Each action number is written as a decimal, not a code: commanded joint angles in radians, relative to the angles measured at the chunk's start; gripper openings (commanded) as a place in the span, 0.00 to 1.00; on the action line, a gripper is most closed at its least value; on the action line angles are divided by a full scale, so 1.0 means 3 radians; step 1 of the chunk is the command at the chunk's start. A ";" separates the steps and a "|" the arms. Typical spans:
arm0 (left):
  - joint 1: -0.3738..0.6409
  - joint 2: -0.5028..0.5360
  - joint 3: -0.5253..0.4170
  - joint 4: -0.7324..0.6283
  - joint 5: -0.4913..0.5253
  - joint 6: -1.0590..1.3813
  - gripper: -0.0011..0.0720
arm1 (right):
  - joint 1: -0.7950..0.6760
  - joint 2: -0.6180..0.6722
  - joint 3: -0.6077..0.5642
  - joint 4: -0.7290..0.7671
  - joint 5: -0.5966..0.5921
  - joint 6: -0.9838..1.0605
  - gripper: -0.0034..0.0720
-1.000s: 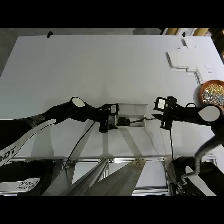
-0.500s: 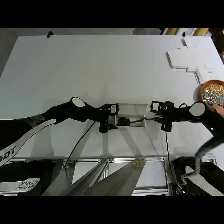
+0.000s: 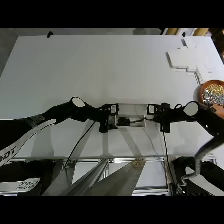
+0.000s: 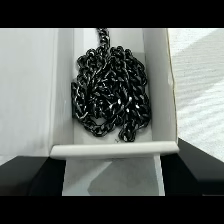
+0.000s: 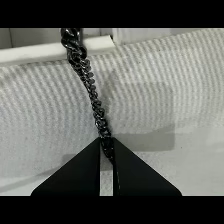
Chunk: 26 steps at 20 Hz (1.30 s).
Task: Fold the box and place the chain.
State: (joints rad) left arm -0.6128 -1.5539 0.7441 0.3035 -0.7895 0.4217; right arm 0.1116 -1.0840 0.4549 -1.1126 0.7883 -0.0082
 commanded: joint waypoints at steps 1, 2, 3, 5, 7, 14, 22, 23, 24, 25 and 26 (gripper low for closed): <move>0.0000 0.0000 0.0000 0.0000 0.0000 0.0001 0.13 | 0.0009 0.0212 0.0000 -0.0053 0.0128 0.0003 0.07; 0.0000 0.0000 0.0000 0.0001 0.0000 0.0001 0.13 | 0.0009 0.0340 0.0000 -0.0052 0.0160 0.0004 0.07; 0.0000 0.0000 0.0000 0.0000 -0.0001 0.0001 0.13 | 0.0009 0.0477 0.0000 -0.0047 0.0207 0.0003 0.07; 0.0000 0.0000 0.0000 0.0000 0.0000 0.0001 0.13 | 0.0009 0.0806 0.0000 0.0047 0.0310 0.0004 0.07; 0.0000 0.0000 0.0000 0.0001 0.0000 0.0001 0.13 | 0.0010 0.1111 0.0000 0.0300 0.0385 0.0001 0.07; 0.0000 0.0000 0.0000 0.0000 0.0000 0.0001 0.13 | 0.0610 0.1419 0.0000 0.1311 0.0450 0.0001 0.07; 0.0000 0.0000 0.0000 0.0001 0.0000 0.0001 0.13 | 0.1414 0.0978 0.0000 0.1368 -0.0361 0.0004 0.07; 0.0000 0.0000 0.0000 0.0000 0.0000 0.0001 0.13 | 0.1414 0.0896 0.0000 0.1368 -0.0394 0.0005 0.08; 0.0000 0.0000 0.0000 0.0000 0.0000 0.0001 0.13 | 0.1414 0.0835 0.0000 0.1366 -0.0458 0.0005 0.14; 0.0000 0.0000 0.0000 0.0000 0.0000 0.0001 0.13 | 0.1414 0.0802 0.0000 0.1367 -0.0566 0.0004 0.30; 0.0000 0.0000 0.0000 0.0000 0.0000 0.0001 0.13 | 0.1406 0.0804 0.0004 0.1366 -0.0694 0.0004 0.45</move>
State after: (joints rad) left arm -0.6128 -1.5539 0.7441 0.3035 -0.7898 0.4221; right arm 0.5186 -0.8101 0.4545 -0.7074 0.6735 -0.0078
